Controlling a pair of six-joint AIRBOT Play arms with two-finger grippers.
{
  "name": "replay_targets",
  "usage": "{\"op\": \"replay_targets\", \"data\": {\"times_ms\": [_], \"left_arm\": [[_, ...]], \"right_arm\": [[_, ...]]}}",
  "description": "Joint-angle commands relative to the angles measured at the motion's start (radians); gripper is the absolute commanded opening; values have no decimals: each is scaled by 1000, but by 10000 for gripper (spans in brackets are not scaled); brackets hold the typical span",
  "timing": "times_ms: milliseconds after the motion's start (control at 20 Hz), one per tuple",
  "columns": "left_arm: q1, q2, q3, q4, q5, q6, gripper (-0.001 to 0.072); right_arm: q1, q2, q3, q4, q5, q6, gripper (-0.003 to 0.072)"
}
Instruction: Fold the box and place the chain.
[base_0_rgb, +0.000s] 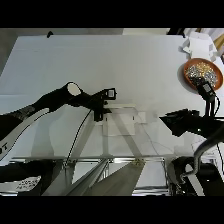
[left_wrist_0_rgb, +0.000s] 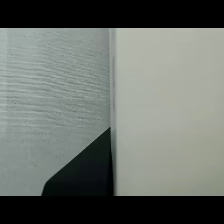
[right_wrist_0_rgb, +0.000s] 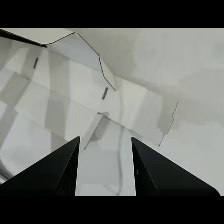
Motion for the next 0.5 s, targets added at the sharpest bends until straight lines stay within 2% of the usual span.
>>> {"op": "replay_targets", "data": {"times_ms": [0, 450], "left_arm": [[0, -8, 1, -9, 0, 11, 7], [0, -21, 1, -8, 0, 10, 7]], "right_arm": [[0, 0, 0, -1, 0, 0, 358], [0, 0, 0, -7, 0, 0, 358]]}}
